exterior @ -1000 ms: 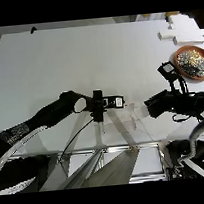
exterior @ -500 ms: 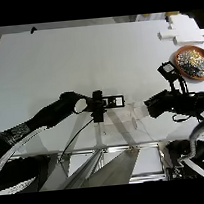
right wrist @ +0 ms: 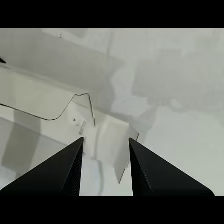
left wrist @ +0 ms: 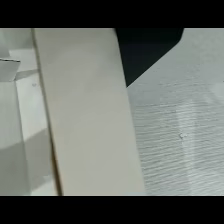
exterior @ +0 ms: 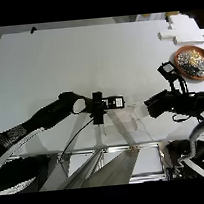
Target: Fold the box and place the chain.
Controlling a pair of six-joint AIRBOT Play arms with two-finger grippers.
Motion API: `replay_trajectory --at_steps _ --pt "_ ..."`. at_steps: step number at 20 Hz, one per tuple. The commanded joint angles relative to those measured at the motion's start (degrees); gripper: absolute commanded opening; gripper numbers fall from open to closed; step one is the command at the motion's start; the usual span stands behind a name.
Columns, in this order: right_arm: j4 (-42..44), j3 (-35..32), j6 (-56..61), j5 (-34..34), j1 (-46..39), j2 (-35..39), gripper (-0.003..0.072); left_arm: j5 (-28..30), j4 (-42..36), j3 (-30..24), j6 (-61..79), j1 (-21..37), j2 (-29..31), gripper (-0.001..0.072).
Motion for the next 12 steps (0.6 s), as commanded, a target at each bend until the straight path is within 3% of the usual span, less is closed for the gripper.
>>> replay_trajectory --at_steps 1,6,8,12 --pt "0.0 0.0 0.0 0.0 0.0 0.0 0.0316 -2.4 -3.5 0.1 0.0 0.1 0.2 0.0012" --pt "0.0 0.0 0.0 0.0 0.0 0.0 0.0316 -6.6 -9.7 0.1 1.4 1.9 -1.0 0.0059" --pt "0.0 0.0 0.0 0.1 0.0 0.0 0.0316 -6.6 -11.2 0.1 1.4 3.0 -1.8 0.0161" --pt "0.0 0.0 0.0 0.1 0.0 0.0 0.0316 -6.7 -12.3 0.1 1.4 3.3 -2.3 0.0161"
